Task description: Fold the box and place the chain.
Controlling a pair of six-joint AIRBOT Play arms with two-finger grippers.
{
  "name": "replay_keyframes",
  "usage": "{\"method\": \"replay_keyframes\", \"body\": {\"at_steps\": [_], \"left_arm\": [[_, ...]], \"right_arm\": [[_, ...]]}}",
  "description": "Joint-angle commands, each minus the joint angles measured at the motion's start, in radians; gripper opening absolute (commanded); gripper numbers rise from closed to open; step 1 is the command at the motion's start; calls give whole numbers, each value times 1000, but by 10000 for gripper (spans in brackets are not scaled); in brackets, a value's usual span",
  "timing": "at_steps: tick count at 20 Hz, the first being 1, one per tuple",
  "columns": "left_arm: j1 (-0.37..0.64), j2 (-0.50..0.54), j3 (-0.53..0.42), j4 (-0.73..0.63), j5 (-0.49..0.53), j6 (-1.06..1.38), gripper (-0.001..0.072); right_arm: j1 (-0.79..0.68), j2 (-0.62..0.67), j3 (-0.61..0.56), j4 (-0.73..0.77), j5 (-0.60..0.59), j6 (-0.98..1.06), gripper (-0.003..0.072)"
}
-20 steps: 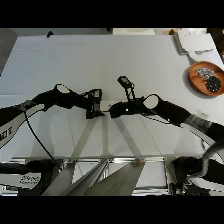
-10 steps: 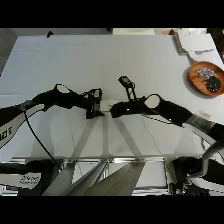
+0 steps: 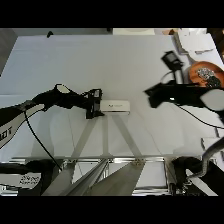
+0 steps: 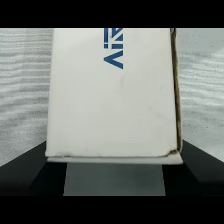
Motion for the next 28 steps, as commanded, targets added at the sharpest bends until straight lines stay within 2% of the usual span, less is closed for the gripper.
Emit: {"method": "replay_keyframes", "body": {"at_steps": [1,3,8,20,21,22,25,28], "left_arm": [[1,0,0,1,0,0,212],[1,0,0,1,0,0,212],[1,0,0,1,0,0,212],[0,0,0,-3,-13,1,205],[0,0,0,-8,-11,-1,128],[1,3,0,-3,-22,-18,14],[1,63,0,29,-29,-57,7],[1,204,0,79,31,-109,7]], "right_arm": [[-136,140,1,-442,103,223,10],[-224,146,1,-494,104,276,10],[-368,139,1,-491,103,304,11],[-374,140,1,-484,104,304,11],[-374,140,1,-483,104,304,11],[-374,140,1,-483,104,304,11],[-374,140,1,-483,103,304,11],[-374,140,1,-483,103,304,11]]}}
